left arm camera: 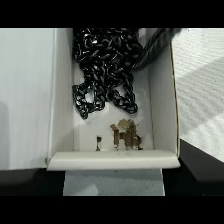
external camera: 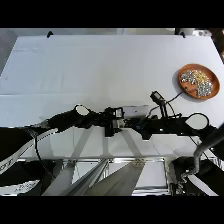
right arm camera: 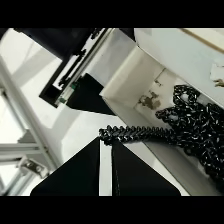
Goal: Fold the box and place the chain.
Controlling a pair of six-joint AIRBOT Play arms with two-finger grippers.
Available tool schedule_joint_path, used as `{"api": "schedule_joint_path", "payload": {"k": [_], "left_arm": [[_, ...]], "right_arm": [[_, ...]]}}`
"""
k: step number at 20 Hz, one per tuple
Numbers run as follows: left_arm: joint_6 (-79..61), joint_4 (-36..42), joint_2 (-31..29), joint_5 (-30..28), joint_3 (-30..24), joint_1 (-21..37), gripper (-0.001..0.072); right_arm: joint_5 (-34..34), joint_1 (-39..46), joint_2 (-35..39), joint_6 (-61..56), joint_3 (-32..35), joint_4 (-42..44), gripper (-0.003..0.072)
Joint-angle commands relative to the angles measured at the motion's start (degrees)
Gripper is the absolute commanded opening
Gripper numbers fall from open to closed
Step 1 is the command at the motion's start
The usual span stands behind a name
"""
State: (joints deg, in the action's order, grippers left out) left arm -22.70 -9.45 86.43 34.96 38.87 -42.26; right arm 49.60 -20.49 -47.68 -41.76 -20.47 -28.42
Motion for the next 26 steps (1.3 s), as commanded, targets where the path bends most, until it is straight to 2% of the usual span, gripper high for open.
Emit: {"api": "schedule_joint_path", "payload": {"k": [1, 7, 12, 13, 14, 15, 19, 21, 22, 24, 26], "left_arm": [[-0.02, -0.02, -0.04, 0.00, 0.07, 0.02, 0.0136], [0.00, -0.02, -0.04, 0.00, 0.07, 0.02, 0.0136], [0.00, -0.02, -0.04, -0.02, 0.07, 0.02, 0.0136], [-0.02, -0.02, -0.04, 0.00, 0.07, 0.02, 0.0136], [-0.02, -0.02, -0.04, -0.02, 0.07, 0.02, 0.0136], [-0.02, -0.02, -0.04, 0.00, 0.07, 0.02, 0.0136], [-0.02, -0.02, -0.04, 0.00, 0.07, 0.02, 0.0136], [-0.02, -0.02, -0.04, 0.00, 0.07, 0.02, 0.0136], [-0.02, -0.02, -0.04, 0.00, 0.07, 0.02, 0.0136], [-0.02, -0.02, -0.04, 0.00, 0.07, 0.02, 0.0136], [0.00, -0.02, -0.04, -0.02, 0.07, 0.02, 0.0136]], "right_arm": [[-9.75, -6.16, -4.48, 1.09, 0.04, 0.92, 0.0020], [-20.48, -7.72, -5.03, 1.11, 0.04, 9.55, 0.0020], [-18.53, -7.72, -5.90, 1.20, 0.04, 10.47, 0.0024], [-18.53, -7.72, -6.03, 1.20, 0.04, 10.45, 0.0059], [-18.53, -7.72, -6.05, 1.20, 0.04, 10.45, 0.0146], [-18.49, -7.72, -6.08, 1.20, 0.04, 10.45, 0.0181], [-17.20, -7.69, -6.05, 1.11, 0.02, 10.45, 0.0181], [-13.97, -7.48, -5.86, 0.83, -0.48, 10.47, 0.0179], [-10.10, -6.82, -5.55, -0.37, -1.05, 10.36, 0.0169], [-1.22, -4.15, -4.59, -0.39, -2.36, 9.79, 0.0075], [6.01, 0.26, -2.01, -0.39, -2.95, 9.05, 0.0038]]}}
